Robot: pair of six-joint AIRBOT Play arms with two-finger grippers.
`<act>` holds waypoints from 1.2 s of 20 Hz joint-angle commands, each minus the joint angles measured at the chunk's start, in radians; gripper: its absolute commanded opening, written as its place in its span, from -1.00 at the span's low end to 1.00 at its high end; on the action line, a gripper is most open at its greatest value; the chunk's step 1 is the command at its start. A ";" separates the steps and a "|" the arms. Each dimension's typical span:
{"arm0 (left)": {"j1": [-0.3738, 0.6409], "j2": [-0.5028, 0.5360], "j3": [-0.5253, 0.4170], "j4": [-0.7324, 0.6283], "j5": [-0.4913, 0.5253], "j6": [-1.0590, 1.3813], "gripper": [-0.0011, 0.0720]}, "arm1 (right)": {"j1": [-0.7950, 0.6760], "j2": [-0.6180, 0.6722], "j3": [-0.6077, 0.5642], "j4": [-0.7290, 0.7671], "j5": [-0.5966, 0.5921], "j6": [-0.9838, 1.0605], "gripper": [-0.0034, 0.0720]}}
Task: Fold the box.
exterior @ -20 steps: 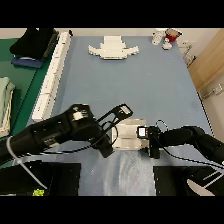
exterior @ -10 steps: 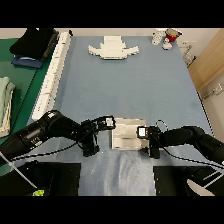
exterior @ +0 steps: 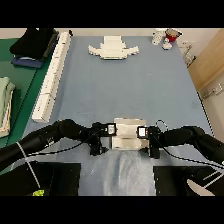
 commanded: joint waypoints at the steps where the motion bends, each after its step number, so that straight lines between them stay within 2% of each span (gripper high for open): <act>1: 0.002 -0.060 -0.006 -0.131 0.042 0.119 0.94 | -0.001 0.001 0.000 0.000 0.000 0.000 0.42; 5: 0.002 -0.095 -0.006 -0.209 0.043 0.206 0.94 | -0.001 0.001 0.000 0.000 0.000 0.000 0.41; 15: 0.000 -0.187 0.008 -0.261 0.068 0.266 0.94 | -0.001 0.001 0.000 0.000 0.000 0.000 0.42; 21: -0.027 -0.193 0.008 -0.270 0.095 0.306 0.94 | -0.001 0.001 0.000 0.000 0.000 0.000 0.41; 24: -0.027 -0.193 0.008 -0.351 0.095 0.361 0.94 | -0.001 0.001 0.000 0.000 0.000 0.000 0.41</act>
